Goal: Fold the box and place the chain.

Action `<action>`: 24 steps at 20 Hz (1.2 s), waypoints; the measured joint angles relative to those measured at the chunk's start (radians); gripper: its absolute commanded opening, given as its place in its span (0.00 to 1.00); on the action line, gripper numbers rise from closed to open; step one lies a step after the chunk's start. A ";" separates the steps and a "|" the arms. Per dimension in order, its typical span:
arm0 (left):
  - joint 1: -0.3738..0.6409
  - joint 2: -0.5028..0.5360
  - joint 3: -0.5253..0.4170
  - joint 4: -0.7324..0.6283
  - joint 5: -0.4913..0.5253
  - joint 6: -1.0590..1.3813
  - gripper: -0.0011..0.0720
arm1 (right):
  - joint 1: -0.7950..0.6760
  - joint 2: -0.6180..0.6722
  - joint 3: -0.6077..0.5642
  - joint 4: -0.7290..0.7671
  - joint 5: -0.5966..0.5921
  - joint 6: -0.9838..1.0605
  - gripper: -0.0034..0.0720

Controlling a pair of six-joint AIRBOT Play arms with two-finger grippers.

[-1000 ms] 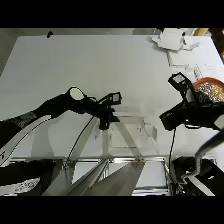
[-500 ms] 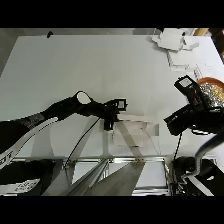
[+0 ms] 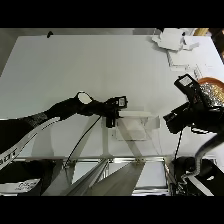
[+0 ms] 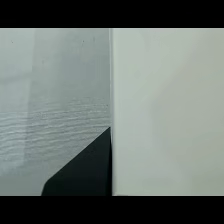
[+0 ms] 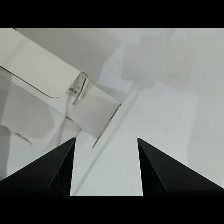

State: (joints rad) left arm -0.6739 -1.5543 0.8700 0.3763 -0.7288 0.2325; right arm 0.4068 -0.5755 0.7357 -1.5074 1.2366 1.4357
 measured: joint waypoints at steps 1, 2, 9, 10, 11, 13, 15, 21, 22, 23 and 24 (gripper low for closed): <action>0.000 -0.005 0.000 -0.002 0.002 0.001 0.02 | 0.000 0.000 0.000 0.000 -0.006 -0.001 0.61; 0.000 -0.009 0.000 -0.004 0.001 0.001 0.02 | 0.000 0.000 0.000 0.000 -0.011 -0.003 0.61; 0.000 -0.027 0.002 -0.010 0.003 0.003 0.03 | 0.000 0.000 0.000 0.000 -0.023 -0.039 0.60; 0.000 -0.029 0.002 -0.010 0.003 0.003 0.03 | 0.000 0.000 0.000 0.000 -0.023 -0.043 0.60; 0.000 -0.029 0.002 -0.008 0.004 0.003 0.03 | 0.000 0.000 0.000 0.000 -0.024 -0.046 0.60; 0.000 -0.031 0.002 -0.006 0.005 0.003 0.03 | 0.000 0.000 0.000 0.000 -0.024 -0.054 0.60; 0.000 -0.031 0.002 -0.005 0.005 0.003 0.02 | 0.000 0.000 0.000 0.000 -0.024 -0.067 0.60; -0.001 -0.018 0.000 0.005 0.005 -0.011 0.02 | 0.000 0.000 0.000 0.000 -0.025 -0.080 0.60; -0.001 -0.016 0.000 0.006 0.006 -0.012 0.02 | 0.000 0.000 0.000 0.000 -0.025 -0.081 0.60; -0.001 -0.016 0.000 0.007 0.006 -0.014 0.02 | 0.000 0.000 0.000 0.000 -0.025 -0.082 0.60; -0.001 -0.014 0.000 0.010 0.006 -0.015 0.02 | 0.000 0.000 0.000 0.000 -0.025 -0.082 0.60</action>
